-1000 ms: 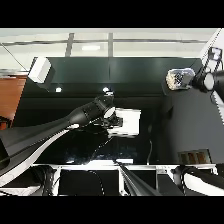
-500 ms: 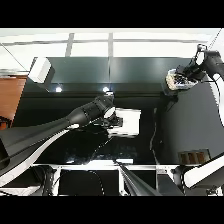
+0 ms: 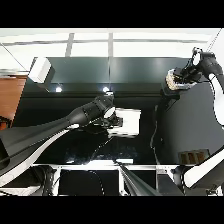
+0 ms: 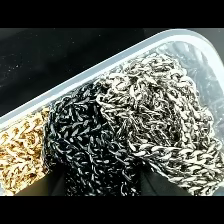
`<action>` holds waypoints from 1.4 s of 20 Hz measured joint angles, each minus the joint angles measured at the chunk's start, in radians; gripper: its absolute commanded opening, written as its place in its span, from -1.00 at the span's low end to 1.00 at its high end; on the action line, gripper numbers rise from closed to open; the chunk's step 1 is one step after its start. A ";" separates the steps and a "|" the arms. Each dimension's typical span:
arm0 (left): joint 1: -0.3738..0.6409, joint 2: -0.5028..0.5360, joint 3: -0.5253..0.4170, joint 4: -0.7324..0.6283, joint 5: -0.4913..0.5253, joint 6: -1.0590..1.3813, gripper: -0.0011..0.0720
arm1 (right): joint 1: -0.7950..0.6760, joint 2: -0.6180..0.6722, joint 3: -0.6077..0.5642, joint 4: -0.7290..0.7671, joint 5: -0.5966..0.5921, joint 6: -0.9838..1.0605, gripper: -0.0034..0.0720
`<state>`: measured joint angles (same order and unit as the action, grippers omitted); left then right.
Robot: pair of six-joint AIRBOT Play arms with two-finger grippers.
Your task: Fold the box and place the chain.
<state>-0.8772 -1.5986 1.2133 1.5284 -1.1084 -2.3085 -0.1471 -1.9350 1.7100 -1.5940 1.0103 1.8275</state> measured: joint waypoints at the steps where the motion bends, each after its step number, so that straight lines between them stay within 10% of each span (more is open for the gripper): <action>1: 0.000 0.000 0.000 0.000 0.000 0.000 -0.89 | 0.000 0.001 0.001 -0.001 0.002 -0.005 0.35; 14: 0.000 0.000 0.000 0.000 -0.001 0.000 -0.89 | -0.001 -0.007 0.080 0.043 0.129 -0.111 0.34; 20: 0.000 0.000 0.000 0.000 -0.001 0.000 -0.89 | -0.001 -0.039 0.083 0.031 0.132 -0.098 -0.87; 28: 0.000 0.000 0.000 0.000 0.000 0.000 -0.89 | -0.004 0.084 0.083 0.001 0.161 -0.169 -0.87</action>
<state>-0.8772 -1.5986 1.2133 1.5280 -1.1088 -2.3081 -0.1513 -1.8515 1.7927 -1.5929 1.1717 1.6588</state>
